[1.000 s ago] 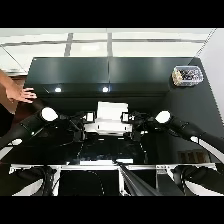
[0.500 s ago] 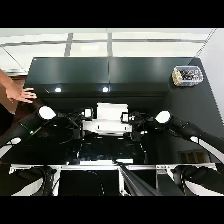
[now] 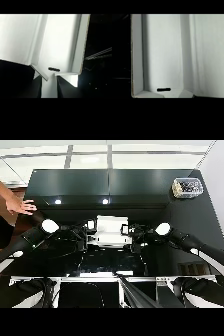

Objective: Fold the box and place the chain.

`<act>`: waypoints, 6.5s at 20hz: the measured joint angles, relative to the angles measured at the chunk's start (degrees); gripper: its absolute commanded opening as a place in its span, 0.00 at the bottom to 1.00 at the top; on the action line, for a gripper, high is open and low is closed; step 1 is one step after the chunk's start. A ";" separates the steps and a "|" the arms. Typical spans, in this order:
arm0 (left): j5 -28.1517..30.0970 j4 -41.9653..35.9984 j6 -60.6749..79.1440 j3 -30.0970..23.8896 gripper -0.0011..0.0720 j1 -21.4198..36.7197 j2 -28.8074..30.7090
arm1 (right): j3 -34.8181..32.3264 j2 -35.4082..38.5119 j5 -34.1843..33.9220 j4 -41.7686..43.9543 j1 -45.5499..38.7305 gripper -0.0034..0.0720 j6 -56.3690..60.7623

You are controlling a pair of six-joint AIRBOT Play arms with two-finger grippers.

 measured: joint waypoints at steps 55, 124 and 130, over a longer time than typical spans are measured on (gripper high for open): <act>-24.83 -4.52 -66.36 2.16 0.05 27.47 -13.84 | 0.00 0.00 -0.09 0.07 0.00 0.62 0.02; -21.66 45.53 -130.66 28.74 0.54 -19.45 -17.31 | 0.00 0.00 -0.15 0.07 0.00 0.62 0.00; -21.99 46.51 -134.66 29.64 0.06 -21.27 -18.95 | 0.00 0.00 -0.09 0.04 0.00 0.62 -0.02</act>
